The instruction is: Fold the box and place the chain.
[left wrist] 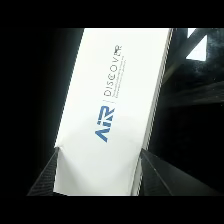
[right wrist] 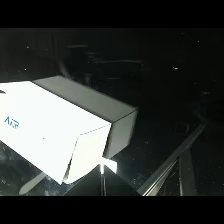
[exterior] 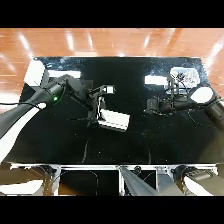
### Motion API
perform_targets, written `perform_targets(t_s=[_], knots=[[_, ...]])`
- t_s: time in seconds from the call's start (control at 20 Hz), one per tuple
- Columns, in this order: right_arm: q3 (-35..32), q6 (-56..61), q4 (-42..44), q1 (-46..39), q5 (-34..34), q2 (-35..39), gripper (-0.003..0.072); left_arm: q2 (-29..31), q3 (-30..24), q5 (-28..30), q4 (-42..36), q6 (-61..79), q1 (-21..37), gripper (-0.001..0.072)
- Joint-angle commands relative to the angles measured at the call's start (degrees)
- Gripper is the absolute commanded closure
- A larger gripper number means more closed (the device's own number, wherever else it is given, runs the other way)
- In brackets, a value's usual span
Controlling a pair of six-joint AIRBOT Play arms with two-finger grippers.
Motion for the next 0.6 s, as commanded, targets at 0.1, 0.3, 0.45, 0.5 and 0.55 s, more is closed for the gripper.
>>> perform_targets(t_s=[0.1,0.3,0.45,0.5,0.55], knots=[[0.00,-0.39,0.00,0.00,0.00,0.02,0.0657,1.84,0.07,0.98,0.04,-1.75,-0.35,0.0089],[0.00,-0.42,0.00,0.00,0.02,0.02,0.0657,1.84,0.11,1.46,0.42,-1.75,-0.52,0.0089],[0.00,-0.44,-0.02,0.00,0.02,0.00,0.0658,1.86,0.98,2.14,0.61,-1.81,-0.39,0.0089],[0.00,-0.44,-0.02,0.00,0.02,0.02,0.0657,1.86,1.20,2.12,0.90,-1.81,-0.26,0.0089],[0.00,-0.44,-0.02,0.00,0.02,0.02,0.0658,1.81,1.18,2.01,1.03,-1.79,-0.13,0.0089]])
